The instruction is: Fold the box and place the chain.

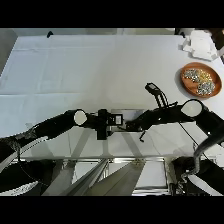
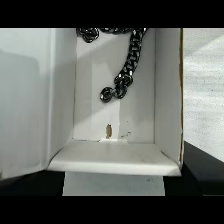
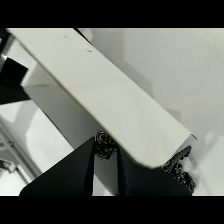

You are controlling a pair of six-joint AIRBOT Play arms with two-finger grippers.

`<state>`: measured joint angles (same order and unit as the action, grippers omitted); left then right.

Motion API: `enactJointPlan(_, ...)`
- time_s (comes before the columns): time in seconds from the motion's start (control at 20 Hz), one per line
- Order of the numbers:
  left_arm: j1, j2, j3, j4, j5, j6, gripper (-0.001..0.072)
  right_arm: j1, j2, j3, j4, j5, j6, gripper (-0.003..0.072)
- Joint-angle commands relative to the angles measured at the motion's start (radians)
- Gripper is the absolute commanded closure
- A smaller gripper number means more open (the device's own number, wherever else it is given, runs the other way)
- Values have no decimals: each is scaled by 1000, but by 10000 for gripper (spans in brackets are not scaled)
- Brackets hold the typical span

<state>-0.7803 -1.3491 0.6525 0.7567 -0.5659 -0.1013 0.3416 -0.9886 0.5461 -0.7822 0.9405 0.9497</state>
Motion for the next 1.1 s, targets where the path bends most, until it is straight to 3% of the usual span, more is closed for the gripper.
enactJointPlan(0.0,0,0,0,0,0,0,362,19,-58,-6,5,6,-58,453)
enactJointPlan(0.15,0,0,0,0,0,0,362,24,-33,-6,1,-6,-61,454)
enactJointPlan(0.35,0,0,0,0,0,0,362,14,108,-6,-59,-10,-78,459)
enactJointPlan(0.55,0,0,0,0,0,0,362,-162,262,-6,-198,105,-83,465)
enactJointPlan(0.65,0,0,0,0,0,0,362,-274,286,-6,-275,170,-51,465)
enactJointPlan(0.8,0,0,0,0,0,0,362,-356,273,-6,-388,178,9,463)
enactJointPlan(0.95,0,0,0,0,0,0,362,-318,254,-35,-355,188,-239,387)
enactJointPlan(1.05,0,0,0,0,0,0,362,-255,254,-98,-319,147,-364,384)
